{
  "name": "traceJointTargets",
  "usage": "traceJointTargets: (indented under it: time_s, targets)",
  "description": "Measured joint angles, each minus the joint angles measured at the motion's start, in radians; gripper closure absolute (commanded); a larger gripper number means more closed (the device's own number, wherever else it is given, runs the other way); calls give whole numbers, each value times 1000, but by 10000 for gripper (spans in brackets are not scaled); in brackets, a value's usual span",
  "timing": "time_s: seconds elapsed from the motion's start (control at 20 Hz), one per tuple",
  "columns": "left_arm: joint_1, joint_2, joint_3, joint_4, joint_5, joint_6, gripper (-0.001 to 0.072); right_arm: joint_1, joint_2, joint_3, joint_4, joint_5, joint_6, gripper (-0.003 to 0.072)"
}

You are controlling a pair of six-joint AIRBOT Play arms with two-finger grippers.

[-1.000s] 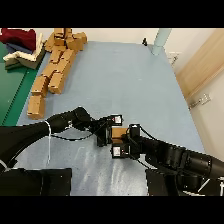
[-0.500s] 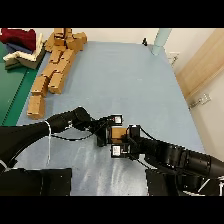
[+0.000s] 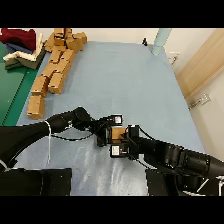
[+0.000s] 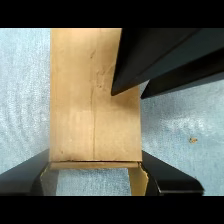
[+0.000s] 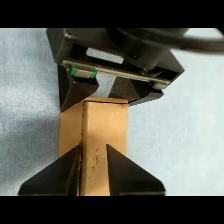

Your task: Fold the box.

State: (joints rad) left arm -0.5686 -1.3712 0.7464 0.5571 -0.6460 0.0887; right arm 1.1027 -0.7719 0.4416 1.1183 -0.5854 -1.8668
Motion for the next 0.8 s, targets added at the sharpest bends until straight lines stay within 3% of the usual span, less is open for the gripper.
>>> traceJointTargets:
  time_s: [0.1, 0.15, 0.2, 0.25, 0.8]
  targets:
    - [0, 0, 0, 0, 0, 0, 184, 0, 19, 5, -8, 0, 0, 425]
    - [0, 0, 0, 0, 0, 0, 184, 0, 30, 6, -12, -2, 0, 484]
    - [0, 0, 0, 0, 0, 0, 184, 0, 38, 7, -16, -5, 0, 635]
    - [0, 0, 0, 0, 0, 0, 184, 0, 45, 8, -18, -10, 0, 670]
    - [0, 0, 0, 0, 0, 0, 184, 0, 0, 10, 37, -48, 0, 682]
